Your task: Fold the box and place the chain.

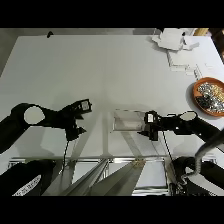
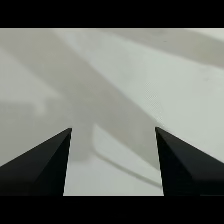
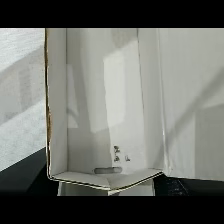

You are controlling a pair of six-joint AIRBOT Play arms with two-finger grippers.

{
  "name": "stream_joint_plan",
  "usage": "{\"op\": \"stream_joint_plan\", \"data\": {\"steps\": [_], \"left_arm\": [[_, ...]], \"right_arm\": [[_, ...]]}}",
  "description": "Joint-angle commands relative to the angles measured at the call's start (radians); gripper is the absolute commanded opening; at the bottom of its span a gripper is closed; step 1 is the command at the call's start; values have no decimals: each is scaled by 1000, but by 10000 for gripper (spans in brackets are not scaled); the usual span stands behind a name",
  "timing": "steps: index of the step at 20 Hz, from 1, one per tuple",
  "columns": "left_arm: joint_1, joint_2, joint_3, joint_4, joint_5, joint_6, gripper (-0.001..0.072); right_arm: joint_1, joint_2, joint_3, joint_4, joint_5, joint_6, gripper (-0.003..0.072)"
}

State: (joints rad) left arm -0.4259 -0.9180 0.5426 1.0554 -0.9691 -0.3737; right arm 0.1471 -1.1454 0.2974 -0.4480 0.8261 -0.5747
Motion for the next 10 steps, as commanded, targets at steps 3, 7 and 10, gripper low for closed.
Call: {"op": "stream_joint_plan", "data": {"steps": [3, 7, 10], "left_arm": [[47, -213, -74, -410, 261, 782, 579], [-85, -390, 43, -496, 221, 819, 694], [-137, -507, 165, -572, 93, 818, 694]], "right_arm": [[0, 0, 0, 0, 0, 0, 474], [0, 0, 0, 0, 0, 0, 474], [0, 0, 0, 0, 0, 0, 474]]}}
